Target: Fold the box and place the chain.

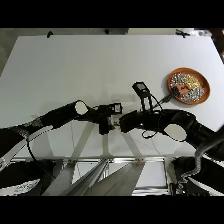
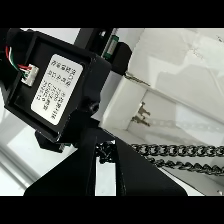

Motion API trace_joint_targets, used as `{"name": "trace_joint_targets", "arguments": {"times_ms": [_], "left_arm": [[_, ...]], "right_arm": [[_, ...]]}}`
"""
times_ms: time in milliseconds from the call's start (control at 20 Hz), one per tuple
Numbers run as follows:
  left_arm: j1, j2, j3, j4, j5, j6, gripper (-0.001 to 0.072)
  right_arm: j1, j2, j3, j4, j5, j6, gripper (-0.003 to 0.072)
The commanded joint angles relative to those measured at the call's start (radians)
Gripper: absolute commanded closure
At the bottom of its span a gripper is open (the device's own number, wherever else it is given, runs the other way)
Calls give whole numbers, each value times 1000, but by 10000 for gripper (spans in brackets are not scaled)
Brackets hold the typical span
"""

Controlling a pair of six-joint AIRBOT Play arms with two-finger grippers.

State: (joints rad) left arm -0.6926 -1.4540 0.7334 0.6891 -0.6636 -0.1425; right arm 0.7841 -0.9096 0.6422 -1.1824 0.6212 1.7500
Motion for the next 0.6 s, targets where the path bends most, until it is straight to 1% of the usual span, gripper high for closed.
{"name": "trace_joint_targets", "arguments": {"times_ms": [0,550], "left_arm": [[-1,-1,0,0,0,0,574],[-1,-1,0,0,0,0,574]], "right_arm": [[1,-1,0,2,8,0,680],[1,-1,0,2,14,0,680]]}}
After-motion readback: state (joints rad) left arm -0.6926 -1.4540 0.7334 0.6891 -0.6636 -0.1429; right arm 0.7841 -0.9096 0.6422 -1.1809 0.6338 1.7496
